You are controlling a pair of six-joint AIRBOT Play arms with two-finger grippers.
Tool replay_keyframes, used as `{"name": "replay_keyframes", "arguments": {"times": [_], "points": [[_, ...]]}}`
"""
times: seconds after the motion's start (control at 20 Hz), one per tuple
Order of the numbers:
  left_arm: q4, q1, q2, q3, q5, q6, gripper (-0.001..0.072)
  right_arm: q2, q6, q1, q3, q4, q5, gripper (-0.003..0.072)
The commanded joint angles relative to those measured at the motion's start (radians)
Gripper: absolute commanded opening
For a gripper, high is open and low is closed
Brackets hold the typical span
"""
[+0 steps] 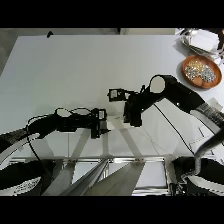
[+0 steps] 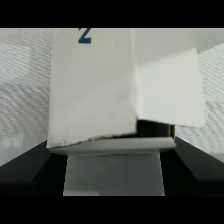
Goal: Fold the box and place the chain.
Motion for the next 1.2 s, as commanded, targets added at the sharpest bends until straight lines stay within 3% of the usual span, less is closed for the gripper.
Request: {"name": "replay_keyframes", "arguments": {"times": [0.0, 0.45, 0.55, 1.15], "points": [[0.001, 0.000, 0.000, 0.000, -0.002, 0.002, 0.0138, 0.002, 0.027, 0.007, -0.002, -0.050, -0.014, 0.0252], [0.002, 0.000, 0.000, 0.000, -0.002, 0.002, 0.0138, 0.002, 0.055, 0.028, -0.033, -0.053, -0.057, 0.0218], [0.001, 0.000, 0.001, 0.000, -0.002, 0.002, 0.0138, 0.002, 0.055, 0.030, -0.033, -0.050, -0.061, 0.0180], [0.002, 0.000, 0.000, 0.000, -0.002, 0.002, 0.0138, 0.029, 0.055, 0.032, -0.033, -0.035, -0.085, 0.0179]]}}
